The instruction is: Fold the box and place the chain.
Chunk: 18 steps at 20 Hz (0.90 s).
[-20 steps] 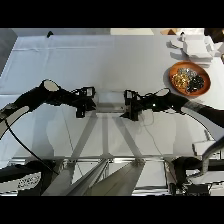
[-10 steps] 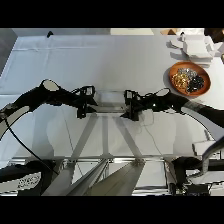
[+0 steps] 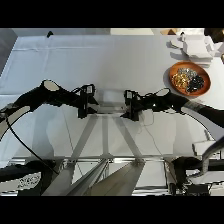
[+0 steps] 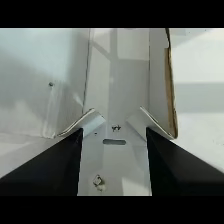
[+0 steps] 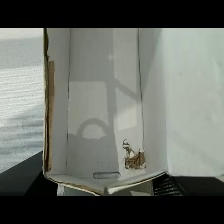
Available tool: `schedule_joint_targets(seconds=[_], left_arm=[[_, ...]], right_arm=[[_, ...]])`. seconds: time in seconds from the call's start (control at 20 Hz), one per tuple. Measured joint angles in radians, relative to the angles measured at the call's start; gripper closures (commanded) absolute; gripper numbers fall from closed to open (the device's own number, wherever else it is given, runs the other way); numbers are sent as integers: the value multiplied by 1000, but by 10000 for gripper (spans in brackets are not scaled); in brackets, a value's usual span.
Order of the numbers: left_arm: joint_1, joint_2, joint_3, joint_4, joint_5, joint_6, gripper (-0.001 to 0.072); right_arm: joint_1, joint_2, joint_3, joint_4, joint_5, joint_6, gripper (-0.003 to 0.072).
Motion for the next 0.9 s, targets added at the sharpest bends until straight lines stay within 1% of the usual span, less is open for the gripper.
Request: schedule_joint_targets(seconds=[0.1,0.15,0.35,0.55,0.6,0.65,0.7,0.75,0.9], left_arm=[[0,0,0,0,0,-22,579],[0,0,0,-1,-3,-30,617],[0,4,0,12,0,-47,616],[0,34,0,23,2,-57,614],[0,45,0,26,2,-67,581],[1,58,0,34,0,-82,445],[1,71,0,47,0,-105,287],[2,84,0,62,0,-128,247],[3,131,0,122,-2,-207,247]], right_arm=[[0,0,0,0,0,0,169],[0,0,0,2,0,0,169],[0,0,0,2,1,0,169],[0,0,0,1,0,0,169],[0,0,0,1,0,0,169],[0,0,0,1,0,0,169],[0,0,0,1,0,0,169],[0,0,0,0,0,0,169],[0,0,0,1,0,0,169]])
